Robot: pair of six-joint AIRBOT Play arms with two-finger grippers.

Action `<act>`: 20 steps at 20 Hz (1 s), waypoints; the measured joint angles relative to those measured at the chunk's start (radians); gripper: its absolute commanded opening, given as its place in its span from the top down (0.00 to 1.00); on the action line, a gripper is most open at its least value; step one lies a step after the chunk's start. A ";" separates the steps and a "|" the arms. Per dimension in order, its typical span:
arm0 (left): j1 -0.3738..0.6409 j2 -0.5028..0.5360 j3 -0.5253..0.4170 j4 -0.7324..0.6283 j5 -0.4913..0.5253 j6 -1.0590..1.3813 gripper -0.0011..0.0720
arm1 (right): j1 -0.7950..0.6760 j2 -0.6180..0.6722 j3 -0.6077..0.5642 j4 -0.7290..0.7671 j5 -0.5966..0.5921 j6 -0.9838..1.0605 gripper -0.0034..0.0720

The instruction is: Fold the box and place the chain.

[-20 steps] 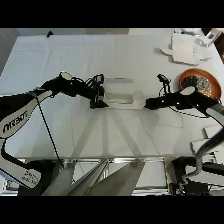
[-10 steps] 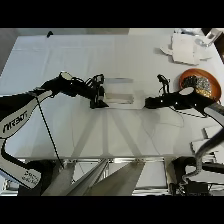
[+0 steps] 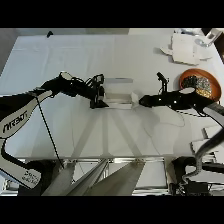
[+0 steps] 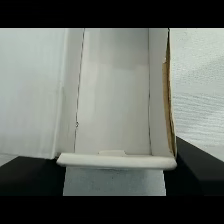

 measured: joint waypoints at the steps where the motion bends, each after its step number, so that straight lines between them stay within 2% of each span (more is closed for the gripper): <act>1: 0.000 0.000 0.000 0.000 0.000 0.000 0.45 | 0.000 0.000 0.000 0.025 0.006 -0.013 0.82; 3: 0.000 0.000 0.000 0.000 0.000 0.000 0.45 | 0.000 0.000 0.000 0.061 0.020 -0.032 0.79; 13: 0.000 0.000 0.000 0.000 0.000 0.000 0.45 | 0.000 0.000 0.000 0.128 0.080 -0.093 0.79; 15: 0.000 0.000 0.000 0.000 0.000 0.000 0.45 | 0.000 0.000 0.000 0.131 0.083 -0.097 0.64; 20: 0.000 0.000 0.000 0.000 0.000 0.000 0.45 | 0.010 0.000 0.000 0.134 0.066 -0.101 0.64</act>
